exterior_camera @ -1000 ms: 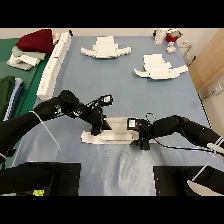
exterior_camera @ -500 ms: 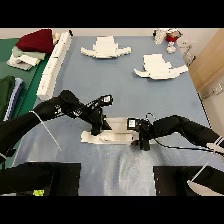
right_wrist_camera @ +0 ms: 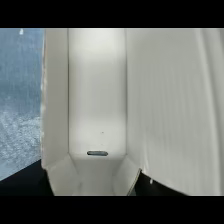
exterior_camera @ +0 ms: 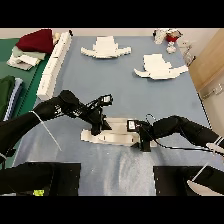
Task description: Fold the box.
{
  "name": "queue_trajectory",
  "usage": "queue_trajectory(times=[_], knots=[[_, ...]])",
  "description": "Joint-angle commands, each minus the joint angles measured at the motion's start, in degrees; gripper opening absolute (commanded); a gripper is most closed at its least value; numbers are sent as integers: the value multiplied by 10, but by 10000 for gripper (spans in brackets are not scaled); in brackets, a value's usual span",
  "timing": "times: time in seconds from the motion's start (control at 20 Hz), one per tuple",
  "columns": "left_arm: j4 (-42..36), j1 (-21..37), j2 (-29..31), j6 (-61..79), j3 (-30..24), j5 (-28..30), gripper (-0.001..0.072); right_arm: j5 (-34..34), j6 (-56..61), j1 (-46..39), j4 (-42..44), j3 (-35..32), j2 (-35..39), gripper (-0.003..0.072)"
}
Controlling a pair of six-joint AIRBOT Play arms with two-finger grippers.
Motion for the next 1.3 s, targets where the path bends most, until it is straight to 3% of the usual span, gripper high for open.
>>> queue_trajectory(times=[0.0,0.85,1.0,1.25], knots=[[0,0,0,0,0,0,13,8,1,0,4,0,5,636],[0,0,0,0,0,0,13,50,1,11,32,-17,7,633],[0,0,0,0,0,0,13,52,1,14,30,-17,4,552],[0,0,0,0,0,0,13,52,1,13,25,-17,4,512]])
